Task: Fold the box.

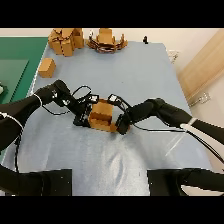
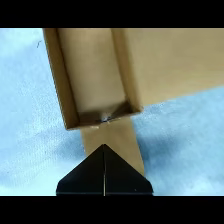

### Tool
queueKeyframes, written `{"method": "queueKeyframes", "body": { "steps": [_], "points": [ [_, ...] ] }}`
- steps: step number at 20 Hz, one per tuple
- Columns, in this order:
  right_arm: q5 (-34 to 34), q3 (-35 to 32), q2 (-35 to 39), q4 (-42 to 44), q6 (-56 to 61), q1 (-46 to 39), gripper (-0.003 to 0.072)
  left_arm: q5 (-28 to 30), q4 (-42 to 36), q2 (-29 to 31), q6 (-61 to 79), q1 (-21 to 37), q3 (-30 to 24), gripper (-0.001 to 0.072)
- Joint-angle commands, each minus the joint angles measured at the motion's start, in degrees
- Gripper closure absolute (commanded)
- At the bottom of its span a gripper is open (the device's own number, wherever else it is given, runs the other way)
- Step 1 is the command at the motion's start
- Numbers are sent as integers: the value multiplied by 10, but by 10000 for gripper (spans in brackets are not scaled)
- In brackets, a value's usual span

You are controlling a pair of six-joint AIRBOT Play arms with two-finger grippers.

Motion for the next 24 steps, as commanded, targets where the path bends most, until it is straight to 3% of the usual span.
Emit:
{"method": "queueKeyframes", "body": {
  "steps": [1, 4, 6, 9, 12, 16, 20, 24],
  "points": [
    [-22, 0, 66, -6, 68, -17, 683, 0, 0, 0, -9, 0, 0, 693],
    [-21, -38, 157, -13, 209, -76, 684, 0, 0, 0, -9, 0, 0, 693],
    [-32, -100, 222, -17, 323, -137, 684, 0, 0, 0, -9, 0, 0, 693],
    [-53, -186, 256, 32, 377, -196, 684, 0, 0, 0, -9, 0, 0, 694],
    [-40, -204, 198, 91, 375, -198, 684, 0, 0, 0, -10, 0, 0, 693],
    [-6, -183, 74, 256, 249, -181, 684, 0, 0, 0, -10, 0, 0, 693],
    [0, -104, -27, 273, 245, -115, 684, 0, 0, 0, -10, 0, 0, 693],
    [-19, -44, -26, 278, 241, -95, 682, -1, 0, 0, -10, 0, 0, 693]
  ]
}}
